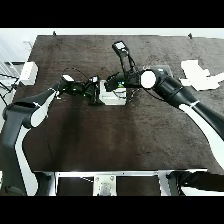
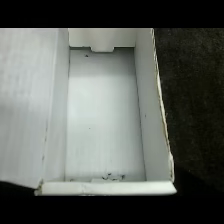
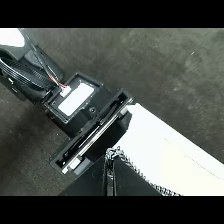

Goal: Fold the box and place the chain.

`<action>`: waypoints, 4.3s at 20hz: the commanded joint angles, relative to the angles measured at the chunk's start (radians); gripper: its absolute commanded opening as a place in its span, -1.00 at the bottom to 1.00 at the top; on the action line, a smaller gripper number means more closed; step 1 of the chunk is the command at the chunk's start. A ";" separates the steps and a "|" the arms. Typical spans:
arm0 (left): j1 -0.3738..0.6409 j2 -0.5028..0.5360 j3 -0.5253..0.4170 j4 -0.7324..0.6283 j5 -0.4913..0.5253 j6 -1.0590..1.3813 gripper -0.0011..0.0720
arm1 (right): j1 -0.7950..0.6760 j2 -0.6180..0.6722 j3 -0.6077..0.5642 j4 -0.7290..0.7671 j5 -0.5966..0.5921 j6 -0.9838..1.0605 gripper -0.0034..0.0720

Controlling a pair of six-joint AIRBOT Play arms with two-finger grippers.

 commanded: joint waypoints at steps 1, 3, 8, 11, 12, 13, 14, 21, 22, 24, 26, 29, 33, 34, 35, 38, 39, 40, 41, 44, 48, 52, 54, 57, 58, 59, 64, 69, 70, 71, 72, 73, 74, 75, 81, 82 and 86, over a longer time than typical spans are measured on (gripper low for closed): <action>0.000 0.000 0.000 0.000 0.000 0.000 0.33 | 0.004 -0.078 -0.003 0.023 -0.040 0.001 -0.88; 0.000 0.000 0.000 0.000 0.000 0.000 0.33 | 0.001 -0.143 -0.003 0.021 -0.076 0.001 -0.87; 0.000 0.000 0.000 0.000 0.000 0.000 0.33 | -0.068 -0.099 -0.003 0.011 0.010 0.001 0.40; 0.000 0.000 0.000 0.000 0.000 0.000 0.33 | -0.141 0.001 -0.003 -0.026 0.108 0.003 0.40; 0.000 0.000 0.000 0.000 0.000 0.000 0.33 | -0.180 0.025 -0.003 -0.061 0.143 0.042 0.40; 0.000 0.000 0.000 0.000 0.000 0.000 0.33 | -0.222 0.035 -0.003 -0.087 0.167 0.095 0.40; 0.000 0.000 0.000 0.000 0.000 0.000 0.33 | -0.270 0.037 -0.003 -0.106 0.183 0.156 0.40; 0.000 0.000 0.000 0.000 0.000 0.000 0.33 | -0.480 -0.114 -0.066 -0.112 0.080 0.317 0.40; 0.000 0.000 0.000 0.000 0.001 0.000 0.33 | -0.480 -0.151 -0.064 -0.107 0.053 0.317 0.40; 0.000 0.000 0.000 0.000 0.000 0.000 0.33 | -0.478 -0.212 -0.055 -0.068 0.029 0.317 0.40; 0.000 0.000 0.000 0.000 0.000 0.000 0.33 | -0.476 -0.255 -0.042 -0.010 0.029 0.317 0.40; 0.000 0.000 0.000 0.000 0.000 0.000 0.33 | -0.464 -0.291 -0.034 0.023 0.029 0.372 0.40; 0.000 0.000 0.000 0.000 0.000 0.000 0.33 | -0.433 -0.304 -0.031 0.023 0.008 0.449 0.39; 0.000 0.000 0.000 0.000 0.000 0.000 0.33 | -0.426 -0.306 -0.030 0.022 -0.004 0.468 0.39; 0.000 0.000 0.000 0.000 0.000 0.000 0.33 | -0.418 -0.306 -0.030 0.022 -0.018 0.478 0.39; 0.000 0.000 0.000 0.000 0.000 0.000 0.33 | -0.410 -0.322 -0.025 0.019 -0.038 0.513 0.26; 0.000 0.000 0.000 0.000 -0.001 0.000 0.33 | -0.410 -0.329 -0.023 0.019 -0.038 0.529 0.25; 0.000 0.000 0.000 0.000 -0.001 0.000 0.33 | -0.410 -0.335 -0.019 0.020 -0.037 0.532 0.25; 0.000 0.000 0.000 0.000 -0.001 0.000 0.33 | -0.408 -0.339 -0.015 0.019 -0.039 0.546 0.25; 0.000 0.000 0.000 0.000 0.000 0.000 0.33 | -0.406 -0.363 0.020 0.019 -0.041 0.550 0.25; 0.000 0.000 0.000 0.000 0.000 0.000 0.33 | -0.406 -0.411 0.073 0.019 -0.016 0.553 -0.03; 0.000 0.000 0.000 0.000 -0.001 0.000 0.33 | -0.407 -0.426 0.077 -0.032 -0.014 0.553 -0.51; 0.000 0.000 0.000 0.000 0.000 0.000 0.33 | -0.411 -0.430 0.078 -0.043 -0.014 0.560 -0.68; 0.000 0.000 0.000 0.000 0.000 0.000 0.33 | -0.411 -0.428 0.092 -0.094 -0.013 0.559 -0.87; 0.000 0.000 0.000 0.000 0.000 0.000 0.33 | -0.411 -0.424 0.101 -0.094 -0.010 0.559 -0.87; 0.000 0.000 0.000 0.000 0.000 0.000 0.33 | -0.410 -0.416 0.109 -0.094 -0.002 0.549 -0.88; 0.000 0.000 0.000 0.000 0.000 0.000 0.33 | -0.398 -0.299 0.126 -0.132 0.043 0.521 -0.88; 0.000 0.000 0.000 0.000 0.000 0.000 0.33 | -0.379 -0.183 0.126 -0.158 0.107 0.490 -0.88; 0.000 0.000 0.000 0.000 0.000 0.000 0.33 | -0.368 -0.162 0.126 -0.158 0.132 0.478 -0.88; 0.000 0.000 0.000 0.000 0.000 0.000 0.33 | -0.356 -0.143 0.126 -0.160 0.156 0.459 -0.88; 0.000 0.000 0.000 0.000 0.000 0.000 0.33 | -0.342 -0.127 0.126 -0.170 0.175 0.450 -0.88; 0.000 0.000 0.000 0.000 0.000 0.000 0.33 | -0.328 -0.115 0.126 -0.175 0.184 0.450 -0.88; 0.000 0.000 0.000 0.000 0.000 0.000 0.33 | -0.314 -0.103 0.126 -0.177 0.197 0.449 -0.88; 0.000 0.000 0.000 0.000 0.000 0.000 0.33 | -0.297 -0.091 0.126 -0.180 0.214 0.444 -0.88; 0.000 0.000 0.000 0.000 0.000 0.000 0.33 | -0.169 0.012 0.126 -0.188 0.290 0.415 -0.88; 0.000 0.000 0.000 0.000 0.000 0.000 0.33 | -0.145 0.027 0.126 -0.188 0.290 0.412 -0.88; 0.000 0.000 0.000 0.000 0.000 0.000 0.33 | -0.071 0.054 0.126 -0.188 0.276 0.412 -0.88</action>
